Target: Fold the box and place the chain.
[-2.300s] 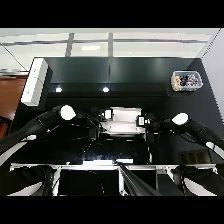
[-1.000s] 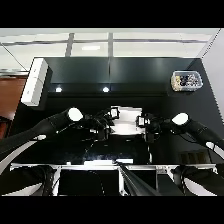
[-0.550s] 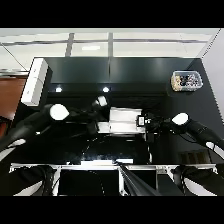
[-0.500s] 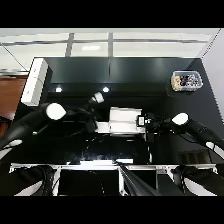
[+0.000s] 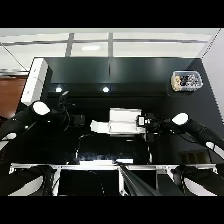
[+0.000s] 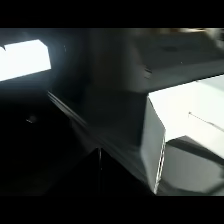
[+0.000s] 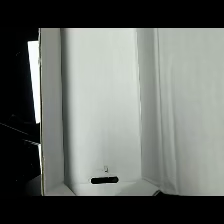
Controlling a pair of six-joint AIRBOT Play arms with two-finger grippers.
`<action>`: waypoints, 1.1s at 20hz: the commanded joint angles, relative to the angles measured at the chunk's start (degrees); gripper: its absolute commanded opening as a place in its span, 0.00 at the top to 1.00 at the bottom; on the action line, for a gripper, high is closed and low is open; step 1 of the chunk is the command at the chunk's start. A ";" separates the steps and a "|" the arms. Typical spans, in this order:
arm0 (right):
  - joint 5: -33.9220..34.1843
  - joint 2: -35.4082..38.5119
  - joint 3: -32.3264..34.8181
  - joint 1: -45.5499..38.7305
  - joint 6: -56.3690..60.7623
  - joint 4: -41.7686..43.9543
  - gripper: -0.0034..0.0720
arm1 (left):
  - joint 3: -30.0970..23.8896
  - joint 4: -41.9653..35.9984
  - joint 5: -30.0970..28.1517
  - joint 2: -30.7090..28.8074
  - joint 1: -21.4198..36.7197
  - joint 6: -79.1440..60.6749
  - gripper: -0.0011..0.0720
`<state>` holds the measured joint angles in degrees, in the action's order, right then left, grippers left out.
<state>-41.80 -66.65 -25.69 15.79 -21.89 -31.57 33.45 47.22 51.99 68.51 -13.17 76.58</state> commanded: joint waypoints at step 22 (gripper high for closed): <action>-0.11 -0.04 0.00 0.04 0.00 0.02 0.66 | 4.68 -24.98 2.01 7.32 -8.48 -18.08 0.13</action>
<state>-41.89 -66.65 -25.69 15.79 -21.91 -31.57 37.36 22.15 53.93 75.88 -20.23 58.81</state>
